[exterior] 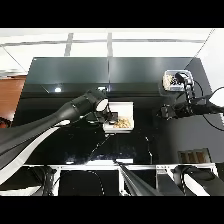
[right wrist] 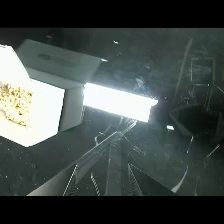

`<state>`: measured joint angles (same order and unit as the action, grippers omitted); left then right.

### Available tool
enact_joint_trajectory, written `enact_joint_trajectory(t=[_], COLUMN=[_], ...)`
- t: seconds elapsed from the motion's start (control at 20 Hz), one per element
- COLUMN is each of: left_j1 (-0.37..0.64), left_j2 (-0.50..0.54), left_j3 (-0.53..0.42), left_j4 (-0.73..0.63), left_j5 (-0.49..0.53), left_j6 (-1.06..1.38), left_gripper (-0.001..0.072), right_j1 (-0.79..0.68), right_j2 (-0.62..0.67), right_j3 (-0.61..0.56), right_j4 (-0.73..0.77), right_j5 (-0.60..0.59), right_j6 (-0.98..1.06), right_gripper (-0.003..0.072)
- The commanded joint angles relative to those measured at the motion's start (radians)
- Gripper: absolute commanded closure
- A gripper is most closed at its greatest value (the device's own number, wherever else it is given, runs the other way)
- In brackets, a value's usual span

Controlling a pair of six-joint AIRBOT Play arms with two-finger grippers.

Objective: Fold the box and place the chain.

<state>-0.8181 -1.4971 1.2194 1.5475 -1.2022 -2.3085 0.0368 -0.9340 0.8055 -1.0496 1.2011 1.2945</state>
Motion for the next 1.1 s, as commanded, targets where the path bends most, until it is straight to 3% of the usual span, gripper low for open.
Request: enact_joint_trajectory(t=[0.0, 0.15, 0.25, 0.3, 0.4, 0.45, 0.5, 0.55, 0.6, 0.8, 1.05], left_j1=[-0.029, 0.016, 0.148, 0.241, 0.440, 0.514, 0.554, 0.567, 0.560, 0.443, 0.406], left_j2=[0.141, 0.327, 0.444, 0.486, 0.509, 0.493, 0.473, 0.449, 0.427, 0.392, 0.251], left_j3=[-0.024, -0.179, -0.351, -0.427, -0.549, -0.585, -0.605, -0.615, -0.615, -0.615, -0.549], left_j4=[0.155, 0.276, 0.234, 0.117, -0.346, -0.575, -0.702, -0.769, -0.784, -0.782, -0.815], left_j5=[-0.042, -0.065, 0.032, 0.124, 0.280, 0.281, 0.254, 0.239, 0.229, 0.359, 0.367], left_j6=[0.070, 0.105, 0.127, 0.197, 0.686, 1.046, 1.337, 1.600, 1.812, 2.344, 2.458], left_gripper=[0.0121, 0.0121, 0.0121, 0.0121, 0.0121, 0.0121, 0.0121, 0.0087, -0.0009, -0.0010, -0.0009], right_j1=[-0.001, 0.000, 0.000, 0.000, 0.000, 0.000, 0.000, 0.000, 0.000, 0.000, 0.000], right_j2=[0.000, 0.000, 0.000, 0.000, 0.000, 0.000, 0.000, 0.000, -0.002, -0.003, -0.003], right_j3=[-0.001, -0.001, -0.001, -0.001, -0.001, -0.001, -0.001, -0.001, -0.001, -0.001, -0.001], right_j4=[0.001, -0.035, -0.070, -0.071, -0.070, -0.070, -0.070, -0.070, -0.070, -0.070, -0.070], right_j5=[-0.006, -0.032, -0.048, -0.053, -0.058, -0.060, -0.062, -0.062, -0.061, -0.066, -0.082], right_j6=[-0.001, -0.016, -0.015, -0.015, -0.015, -0.015, -0.015, -0.015, -0.015, -0.015, -0.015], right_gripper=[0.0307, 0.0307, 0.0307, 0.0307, 0.0307, 0.0307, 0.0307, 0.0307, 0.0307, 0.0307, 0.0307])
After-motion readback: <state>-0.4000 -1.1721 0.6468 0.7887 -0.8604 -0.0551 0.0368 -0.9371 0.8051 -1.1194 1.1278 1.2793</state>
